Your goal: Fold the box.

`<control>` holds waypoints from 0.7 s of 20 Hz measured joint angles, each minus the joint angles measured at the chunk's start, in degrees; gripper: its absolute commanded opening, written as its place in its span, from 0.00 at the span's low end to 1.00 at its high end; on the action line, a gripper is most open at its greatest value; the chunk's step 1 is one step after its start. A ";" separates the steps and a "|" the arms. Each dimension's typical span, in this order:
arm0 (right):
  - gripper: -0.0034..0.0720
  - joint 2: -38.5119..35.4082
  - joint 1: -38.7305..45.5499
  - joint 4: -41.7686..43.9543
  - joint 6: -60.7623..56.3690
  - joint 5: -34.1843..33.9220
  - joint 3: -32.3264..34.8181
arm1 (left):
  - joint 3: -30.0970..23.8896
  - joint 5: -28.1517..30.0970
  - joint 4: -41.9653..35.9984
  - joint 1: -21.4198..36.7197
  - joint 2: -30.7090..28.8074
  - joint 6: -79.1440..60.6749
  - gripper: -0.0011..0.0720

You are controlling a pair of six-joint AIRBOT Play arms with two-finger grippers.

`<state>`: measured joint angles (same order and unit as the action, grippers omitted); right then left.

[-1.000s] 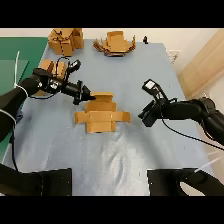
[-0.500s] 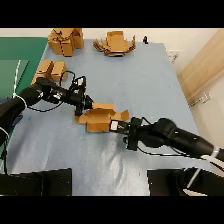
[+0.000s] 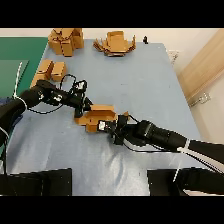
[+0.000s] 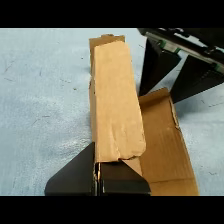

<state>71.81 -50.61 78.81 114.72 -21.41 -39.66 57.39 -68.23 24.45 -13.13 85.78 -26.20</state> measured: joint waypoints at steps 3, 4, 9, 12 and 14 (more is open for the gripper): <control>0.73 0.09 0.37 -0.79 -0.50 1.03 -1.70 | -0.02 -0.61 0.44 0.00 -0.04 0.24 0.03; 0.72 -0.09 0.46 -1.18 -0.63 0.87 -2.25 | -0.02 -0.83 0.61 0.00 -0.04 0.26 0.03; 0.73 -0.15 1.07 -5.07 -2.84 -2.95 -3.48 | -0.04 -1.90 1.09 0.00 -0.04 1.33 0.04; 0.81 -0.50 1.75 -9.57 -8.31 -3.13 -3.80 | -0.04 -2.36 1.25 0.00 -0.04 1.62 0.04; 0.88 -0.61 1.90 -11.41 -10.91 -3.04 -3.91 | -0.04 -2.58 1.29 0.00 -0.04 1.73 0.04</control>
<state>71.20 -48.71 67.40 103.81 -24.45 -43.57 57.34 -70.81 25.74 -13.13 85.73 -24.47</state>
